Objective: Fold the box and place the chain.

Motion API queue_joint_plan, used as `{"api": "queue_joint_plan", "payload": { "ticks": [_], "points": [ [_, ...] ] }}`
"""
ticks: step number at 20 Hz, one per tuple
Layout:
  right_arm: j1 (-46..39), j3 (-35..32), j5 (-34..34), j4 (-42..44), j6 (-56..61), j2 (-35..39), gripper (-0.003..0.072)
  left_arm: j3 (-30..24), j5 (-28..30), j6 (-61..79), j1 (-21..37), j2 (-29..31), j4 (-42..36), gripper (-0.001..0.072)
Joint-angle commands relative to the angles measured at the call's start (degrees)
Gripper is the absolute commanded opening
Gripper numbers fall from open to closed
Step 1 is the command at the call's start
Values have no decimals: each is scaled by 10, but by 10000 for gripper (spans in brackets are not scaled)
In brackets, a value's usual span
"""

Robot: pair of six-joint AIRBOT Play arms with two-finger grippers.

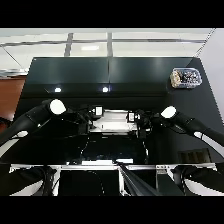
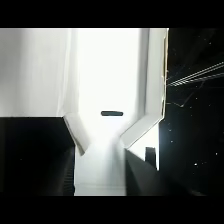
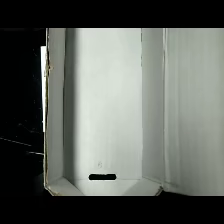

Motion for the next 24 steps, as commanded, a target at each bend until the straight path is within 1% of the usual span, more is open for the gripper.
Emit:
{"api": "queue_joint_plan", "payload": {
  "ticks": [1, 3, 8, 10, 12, 15, 17, 20, 22, 23, 24],
  "points": [
    [1, 0, 0, 0, 0, 0, 466, 0, -2, -19, -4, -9, -35, 333],
    [0, 0, 0, 0, 0, 0, 466, 0, -2, -19, -8, -11, -60, 333],
    [1, 0, 0, 0, 0, 0, 466, 0, -11, -19, -16, -13, -60, 328],
    [1, 0, 0, 0, 0, 0, 467, 0, -10, -19, -16, -15, -63, 198],
    [1, 0, 0, 0, 0, 0, 466, 0, -10, -19, -16, -22, -78, 198],
    [1, 0, 0, 0, 0, 0, 466, -2, -5, -16, -16, -41, -151, 197],
    [1, 0, 0, 0, 0, 0, 466, -2, 7, -16, -16, -55, -179, 197],
    [1, 0, 0, 0, 0, 0, 466, -2, 7, -14, -16, -63, -181, 197],
    [1, 0, 0, 0, 0, 0, 466, -2, 6, -12, -16, -63, -179, 89],
    [1, 0, 0, 0, 0, 0, 466, -2, 4, -12, -16, -63, -179, 87],
    [0, 0, 0, 0, 0, 0, 466, -2, 3, -11, -16, -63, -179, 136]
  ]
}}
